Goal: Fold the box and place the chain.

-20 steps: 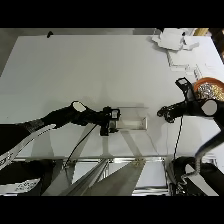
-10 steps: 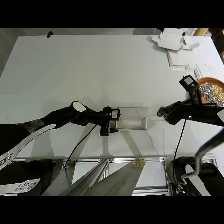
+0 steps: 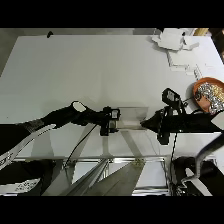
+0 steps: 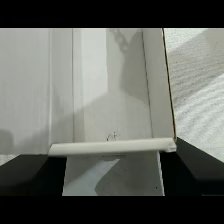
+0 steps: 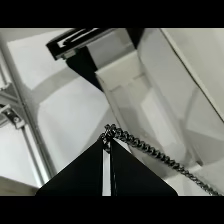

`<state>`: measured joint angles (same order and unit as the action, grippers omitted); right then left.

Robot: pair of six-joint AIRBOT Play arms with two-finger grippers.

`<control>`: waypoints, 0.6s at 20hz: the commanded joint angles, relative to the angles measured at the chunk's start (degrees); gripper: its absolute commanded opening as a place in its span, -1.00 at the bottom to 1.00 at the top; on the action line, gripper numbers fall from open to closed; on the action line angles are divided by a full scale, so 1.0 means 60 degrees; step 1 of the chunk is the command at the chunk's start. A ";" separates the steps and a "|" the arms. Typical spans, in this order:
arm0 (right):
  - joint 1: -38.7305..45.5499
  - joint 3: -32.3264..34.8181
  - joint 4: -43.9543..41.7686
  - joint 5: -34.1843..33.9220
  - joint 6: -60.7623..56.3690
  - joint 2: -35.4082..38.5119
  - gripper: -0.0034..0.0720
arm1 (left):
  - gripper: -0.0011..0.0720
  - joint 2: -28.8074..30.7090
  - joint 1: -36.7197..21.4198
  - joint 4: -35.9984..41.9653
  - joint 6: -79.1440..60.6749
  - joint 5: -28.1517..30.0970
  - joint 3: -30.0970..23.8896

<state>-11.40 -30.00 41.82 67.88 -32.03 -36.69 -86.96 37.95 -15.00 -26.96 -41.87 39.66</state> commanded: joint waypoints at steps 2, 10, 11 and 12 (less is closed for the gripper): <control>-0.0499 -0.0007 -0.0368 -0.0157 0.0066 0.0011 -0.86 | -0.10 0.0000 0.0000 -0.0004 0.0000 0.0000 0.0004; -0.1621 -0.0007 -0.0448 -0.3355 -0.0590 -0.1129 -0.86 | -0.10 0.0000 0.0000 0.0000 0.0000 0.0004 0.0004; -0.1654 -0.0007 -0.0124 -0.3384 -0.0860 -0.1494 -0.86 | -0.10 0.0000 0.0000 -0.0004 -0.0004 0.0004 0.0004; -0.1650 -0.0007 0.0233 -0.3286 -0.1122 -0.1843 -0.85 | -0.10 0.0000 0.0000 -0.0004 -0.0004 0.0004 0.0004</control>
